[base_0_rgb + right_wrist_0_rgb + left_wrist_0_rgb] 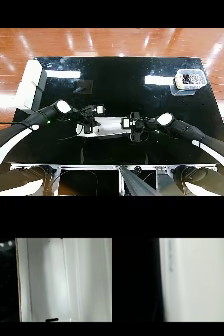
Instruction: Fold the box and place the chain.
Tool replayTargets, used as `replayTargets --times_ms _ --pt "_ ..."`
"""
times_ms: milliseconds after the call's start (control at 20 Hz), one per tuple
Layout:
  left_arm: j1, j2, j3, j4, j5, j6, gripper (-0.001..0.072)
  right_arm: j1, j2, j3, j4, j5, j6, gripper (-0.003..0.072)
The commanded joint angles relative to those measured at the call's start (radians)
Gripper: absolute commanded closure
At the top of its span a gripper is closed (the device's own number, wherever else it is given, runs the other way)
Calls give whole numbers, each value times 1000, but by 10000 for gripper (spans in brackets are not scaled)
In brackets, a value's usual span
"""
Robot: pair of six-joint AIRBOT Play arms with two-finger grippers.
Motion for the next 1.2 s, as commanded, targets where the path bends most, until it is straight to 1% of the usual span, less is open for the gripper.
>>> replayTargets --times_ms 0,150,250,350,450,1150 --pt "2 1 0 7 -18 -82 229 1 0 1 0 0 1 77" --pt "6 24 1 8 -40 -114 229 1 0 1 1 0 1 77" --pt "8 58 0 10 -48 -124 229 1 0 1 0 0 1 77" --pt "10 100 0 37 -48 -159 229 1 0 1 0 0 0 77" --pt "20 120 0 59 -49 -210 229 1 0 1 0 0 0 77" --pt "24 108 0 52 -46 -249 232 1 0 1 0 1 0 77"
